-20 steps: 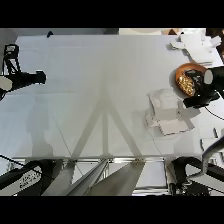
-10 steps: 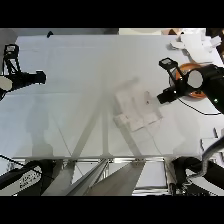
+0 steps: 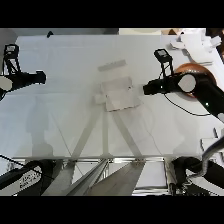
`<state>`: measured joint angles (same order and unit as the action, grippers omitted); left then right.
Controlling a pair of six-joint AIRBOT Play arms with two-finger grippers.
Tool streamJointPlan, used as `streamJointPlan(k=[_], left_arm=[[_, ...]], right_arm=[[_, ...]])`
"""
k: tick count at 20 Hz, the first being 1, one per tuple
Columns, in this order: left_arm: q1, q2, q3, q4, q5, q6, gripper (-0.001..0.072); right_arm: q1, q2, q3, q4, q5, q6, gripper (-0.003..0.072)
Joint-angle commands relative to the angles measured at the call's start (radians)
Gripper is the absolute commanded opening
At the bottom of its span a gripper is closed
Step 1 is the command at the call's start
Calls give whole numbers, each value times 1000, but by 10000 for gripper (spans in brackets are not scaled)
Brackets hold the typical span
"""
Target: Fold the box and place the chain.
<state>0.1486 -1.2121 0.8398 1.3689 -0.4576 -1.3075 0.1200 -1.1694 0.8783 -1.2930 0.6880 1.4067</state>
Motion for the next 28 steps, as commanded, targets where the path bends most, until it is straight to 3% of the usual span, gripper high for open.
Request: streamJointPlan(k=[1, 6, 28], left_arm=[[-1, 1, 1, 0, 0, 0, 697], [-1, 1, 1, 0, 0, 1, 697], [-1, 1, 1, 0, 0, 0, 697]], right_arm=[[2, -7, -116, 93, -264, 3, 3], [2, -14, -228, 105, -366, 3, 3], [2, -61, -235, 44, -334, 60, 5]])
